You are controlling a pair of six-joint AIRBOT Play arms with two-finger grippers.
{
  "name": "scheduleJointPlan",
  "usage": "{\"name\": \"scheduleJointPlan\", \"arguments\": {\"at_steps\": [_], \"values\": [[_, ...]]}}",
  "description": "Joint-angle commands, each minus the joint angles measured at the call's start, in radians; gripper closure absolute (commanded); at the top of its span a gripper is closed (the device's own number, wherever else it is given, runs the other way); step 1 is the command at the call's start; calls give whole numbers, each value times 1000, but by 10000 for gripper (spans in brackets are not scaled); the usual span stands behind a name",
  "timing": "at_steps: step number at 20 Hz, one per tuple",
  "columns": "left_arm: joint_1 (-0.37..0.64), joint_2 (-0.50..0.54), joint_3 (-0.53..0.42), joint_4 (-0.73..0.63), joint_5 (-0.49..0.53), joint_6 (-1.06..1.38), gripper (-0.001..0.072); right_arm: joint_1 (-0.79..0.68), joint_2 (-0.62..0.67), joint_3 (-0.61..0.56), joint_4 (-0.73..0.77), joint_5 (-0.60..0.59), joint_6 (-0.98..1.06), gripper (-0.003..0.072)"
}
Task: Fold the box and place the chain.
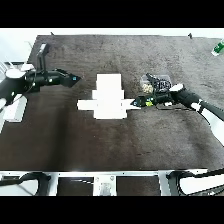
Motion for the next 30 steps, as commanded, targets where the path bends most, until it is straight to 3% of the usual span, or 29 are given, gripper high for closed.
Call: {"name": "scheduleJointPlan", "arguments": {"at_steps": [1,6,11,18,26,27,30], "values": [[-13,-222,285,187,-210,-259,54,2,0,1,1,-1,2,675],[-126,-420,507,389,-279,-403,54,3,0,1,1,-1,1,675],[-172,-558,657,380,-316,-450,54,3,0,1,1,-1,-3,674],[-176,-607,670,273,-374,-412,55,3,0,1,1,-1,-6,674],[-208,-644,676,245,-409,-378,58,3,0,1,0,0,-6,674],[-208,-644,677,241,-410,-378,162,3,0,1,0,2,-6,673],[-208,-644,681,242,-420,-379,169,3,0,1,1,3,-6,674]]}}
